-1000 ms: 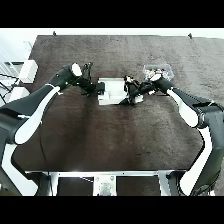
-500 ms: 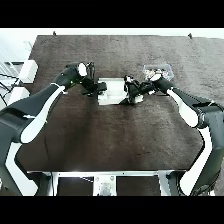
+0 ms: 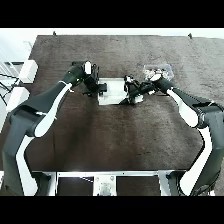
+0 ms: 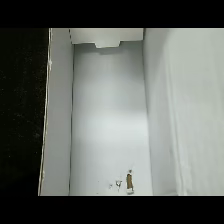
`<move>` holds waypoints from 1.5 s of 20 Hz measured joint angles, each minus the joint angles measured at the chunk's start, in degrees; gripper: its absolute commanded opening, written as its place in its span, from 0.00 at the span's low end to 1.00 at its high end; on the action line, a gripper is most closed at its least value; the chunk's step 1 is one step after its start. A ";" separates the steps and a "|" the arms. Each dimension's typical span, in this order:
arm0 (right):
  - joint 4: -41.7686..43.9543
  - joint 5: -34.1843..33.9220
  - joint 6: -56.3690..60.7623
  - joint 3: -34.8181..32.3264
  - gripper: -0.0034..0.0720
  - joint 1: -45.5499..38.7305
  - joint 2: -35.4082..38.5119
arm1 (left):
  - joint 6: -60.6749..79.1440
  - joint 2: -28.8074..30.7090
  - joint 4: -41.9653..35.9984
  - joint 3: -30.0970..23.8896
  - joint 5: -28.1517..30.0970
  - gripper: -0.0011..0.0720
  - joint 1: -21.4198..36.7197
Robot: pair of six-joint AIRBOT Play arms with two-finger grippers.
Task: Fold the box and place the chain.
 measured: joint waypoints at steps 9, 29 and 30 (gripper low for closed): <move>0.00 0.00 0.00 0.00 0.78 0.00 0.00 | -1.46 -4.09 5.51 6.12 -5.49 0.50 -1.49; 0.09 -0.02 0.04 0.00 0.78 0.04 0.00 | -4.28 -4.46 9.81 6.43 -5.20 0.04 -3.21; 0.07 -0.02 0.04 0.00 0.78 0.02 0.00 | -4.48 -4.46 9.81 6.43 -5.03 0.04 -3.21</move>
